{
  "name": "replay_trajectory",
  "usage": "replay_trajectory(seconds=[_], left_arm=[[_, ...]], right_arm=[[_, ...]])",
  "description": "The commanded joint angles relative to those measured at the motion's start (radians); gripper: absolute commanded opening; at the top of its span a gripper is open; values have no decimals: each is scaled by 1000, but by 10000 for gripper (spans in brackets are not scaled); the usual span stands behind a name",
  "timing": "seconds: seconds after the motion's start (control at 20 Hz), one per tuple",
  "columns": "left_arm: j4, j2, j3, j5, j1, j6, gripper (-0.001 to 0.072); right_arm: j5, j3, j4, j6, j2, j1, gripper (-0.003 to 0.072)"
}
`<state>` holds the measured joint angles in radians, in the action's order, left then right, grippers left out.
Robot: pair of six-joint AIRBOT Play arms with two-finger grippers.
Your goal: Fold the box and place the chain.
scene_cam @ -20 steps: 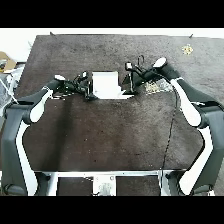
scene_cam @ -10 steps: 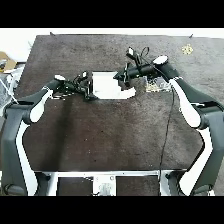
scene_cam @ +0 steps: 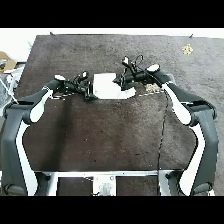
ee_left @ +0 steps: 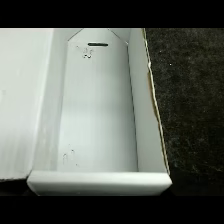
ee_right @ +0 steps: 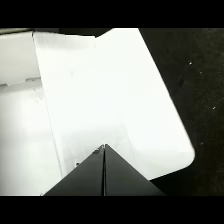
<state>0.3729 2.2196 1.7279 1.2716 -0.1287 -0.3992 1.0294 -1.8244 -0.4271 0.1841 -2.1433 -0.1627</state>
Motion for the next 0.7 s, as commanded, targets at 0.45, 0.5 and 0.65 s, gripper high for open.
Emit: replay_trajectory(seconds=[0.45,0.5,0.65], left_arm=[[0,0,0,0,1,0,343],[0,0,0,0,1,0,343],[0,0,0,0,1,0,343]], right_arm=[[-8,-2,-10,86,39,13,1],[-4,-2,-14,85,63,19,1],[94,-2,-29,77,160,45,4]])
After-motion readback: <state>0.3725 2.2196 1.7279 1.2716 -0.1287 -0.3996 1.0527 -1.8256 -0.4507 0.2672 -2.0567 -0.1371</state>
